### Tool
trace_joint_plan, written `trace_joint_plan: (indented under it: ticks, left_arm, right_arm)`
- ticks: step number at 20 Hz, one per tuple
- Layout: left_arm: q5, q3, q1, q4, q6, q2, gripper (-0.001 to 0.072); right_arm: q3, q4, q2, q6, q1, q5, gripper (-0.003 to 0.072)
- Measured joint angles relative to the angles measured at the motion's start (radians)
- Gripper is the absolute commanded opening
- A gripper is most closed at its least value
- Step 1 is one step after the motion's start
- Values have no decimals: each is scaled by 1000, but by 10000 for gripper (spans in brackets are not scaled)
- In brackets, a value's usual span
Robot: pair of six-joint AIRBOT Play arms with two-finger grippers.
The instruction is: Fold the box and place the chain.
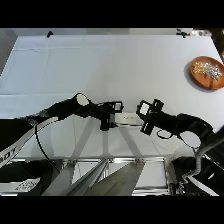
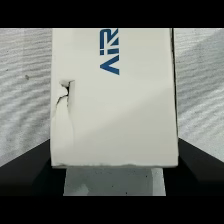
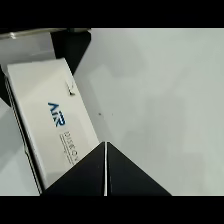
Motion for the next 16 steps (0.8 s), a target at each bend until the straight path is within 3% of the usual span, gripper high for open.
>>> trace_joint_plan:
  ticks: [8, 16]
  left_arm:
    - [2, 0, 0, 0, 0, 0, 445]
    - [2, 0, 0, 1, 1, 0, 445]
  right_arm:
    - [-165, -27, 30, 5, 0, -206, 11]
    - [-247, -40, 32, 5, 27, -292, 11]
